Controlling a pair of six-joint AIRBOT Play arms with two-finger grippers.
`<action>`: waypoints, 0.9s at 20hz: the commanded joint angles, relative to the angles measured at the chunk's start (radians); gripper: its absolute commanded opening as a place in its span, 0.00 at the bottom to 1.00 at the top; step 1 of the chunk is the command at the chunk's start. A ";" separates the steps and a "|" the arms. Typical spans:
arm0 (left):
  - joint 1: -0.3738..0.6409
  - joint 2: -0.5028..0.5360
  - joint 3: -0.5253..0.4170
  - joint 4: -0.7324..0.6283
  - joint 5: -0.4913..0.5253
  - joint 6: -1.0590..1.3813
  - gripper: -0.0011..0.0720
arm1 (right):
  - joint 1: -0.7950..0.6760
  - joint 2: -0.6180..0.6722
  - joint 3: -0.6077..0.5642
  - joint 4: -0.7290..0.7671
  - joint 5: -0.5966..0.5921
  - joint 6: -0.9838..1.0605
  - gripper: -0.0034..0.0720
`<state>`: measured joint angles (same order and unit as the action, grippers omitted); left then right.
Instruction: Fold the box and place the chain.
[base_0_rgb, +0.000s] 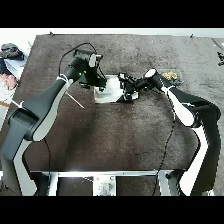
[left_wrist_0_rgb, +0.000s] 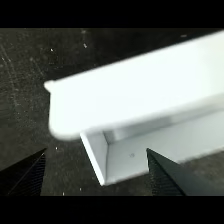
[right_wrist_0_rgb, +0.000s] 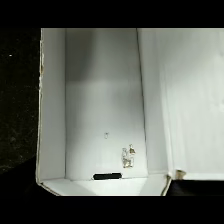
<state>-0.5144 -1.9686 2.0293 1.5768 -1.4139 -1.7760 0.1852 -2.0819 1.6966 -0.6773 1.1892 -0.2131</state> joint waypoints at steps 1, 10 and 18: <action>0.001 0.066 -0.031 0.017 0.046 0.059 0.94 | 0.000 0.000 0.001 0.000 0.000 0.000 0.84; 0.072 0.322 -0.452 -0.183 0.393 0.289 0.93 | 0.000 0.000 0.001 0.000 0.000 0.000 0.84; 0.278 0.455 -0.818 -0.806 0.541 0.999 0.93 | 0.000 0.000 0.001 0.000 0.000 0.000 0.84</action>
<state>-0.2993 -1.5391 1.2926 0.9989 -0.8951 -0.9989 0.1852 -2.0819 1.6966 -0.6773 1.1892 -0.2131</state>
